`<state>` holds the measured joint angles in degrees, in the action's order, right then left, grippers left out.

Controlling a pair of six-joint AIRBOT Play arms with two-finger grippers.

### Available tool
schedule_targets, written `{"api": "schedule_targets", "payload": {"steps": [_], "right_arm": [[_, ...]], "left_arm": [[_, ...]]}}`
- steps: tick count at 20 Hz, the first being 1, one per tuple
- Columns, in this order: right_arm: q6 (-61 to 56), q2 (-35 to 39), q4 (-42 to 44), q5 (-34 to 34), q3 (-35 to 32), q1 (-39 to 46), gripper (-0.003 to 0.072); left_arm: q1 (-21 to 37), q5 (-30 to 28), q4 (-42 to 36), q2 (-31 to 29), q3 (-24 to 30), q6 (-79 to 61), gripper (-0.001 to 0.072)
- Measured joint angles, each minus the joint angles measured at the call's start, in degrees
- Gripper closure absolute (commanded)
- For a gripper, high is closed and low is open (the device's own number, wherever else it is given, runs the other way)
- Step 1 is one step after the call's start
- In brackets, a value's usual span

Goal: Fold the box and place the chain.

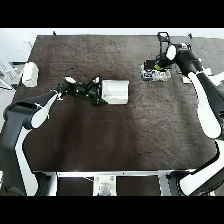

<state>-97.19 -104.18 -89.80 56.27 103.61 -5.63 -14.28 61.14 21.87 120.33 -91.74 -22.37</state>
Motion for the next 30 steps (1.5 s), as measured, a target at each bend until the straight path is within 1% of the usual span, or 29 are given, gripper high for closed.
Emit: {"api": "schedule_targets", "payload": {"steps": [1,3,8,10,11,13,14,15,17,18,21,24,27,30], "right_arm": [[2.14,-1.44,1.99,-0.72,0.09,1.44,0.0132],[5.66,-3.96,5.18,-2.01,0.44,3.34,0.0213],[12.39,-8.09,12.37,-5.22,0.92,5.97,0.0210],[13.73,-9.33,13.81,-6.08,1.03,6.47,0.0212],[14.05,-9.81,14.29,-6.40,1.07,6.62,0.0230],[14.97,-10.60,15.06,-6.73,1.29,6.78,0.0295],[15.32,-10.82,15.39,-6.84,1.40,6.91,0.0357],[15.47,-11.02,15.65,-6.91,1.49,7.02,0.0425],[15.76,-11.21,15.78,-7.02,1.73,7.17,0.0600],[15.85,-11.28,16.00,-6.99,1.97,7.17,0.0669],[16.06,-10.91,16.17,-5.88,3.32,7.15,0.0671],[16.17,-8.28,16.06,-4.46,4.83,7.15,0.0672],[16.24,-3.58,14.97,-1.95,5.44,7.15,0.0673],[16.41,3.93,13.86,1.18,5.68,6.84,0.0673]], "left_arm": [[0.00,0.00,0.00,0.00,0.00,0.00,0.0299],[0.00,0.00,-0.02,0.00,0.00,0.00,0.0299],[0.00,0.00,-0.02,0.00,0.00,0.00,0.0299],[0.00,0.00,-0.02,0.00,0.00,0.00,0.0299],[0.00,-0.02,-0.02,0.00,0.00,0.00,0.0299],[-0.02,-0.02,-0.02,0.00,0.00,0.00,0.0299],[0.00,0.00,-0.02,0.00,0.00,0.00,0.0299],[0.00,-0.02,-0.02,0.00,0.00,0.00,0.0299],[-0.02,-0.02,-0.02,0.00,0.00,0.00,0.0299],[-0.02,-0.02,-0.02,0.00,0.00,-0.02,0.0299],[-0.02,-0.02,-0.02,0.00,0.00,-0.04,0.0299],[0.00,-0.02,-0.02,0.00,0.00,-0.09,0.0299],[0.00,-0.02,-0.02,0.00,0.00,-0.13,0.0299],[-0.02,-0.02,-0.02,0.00,0.00,-0.13,0.0299]]}}
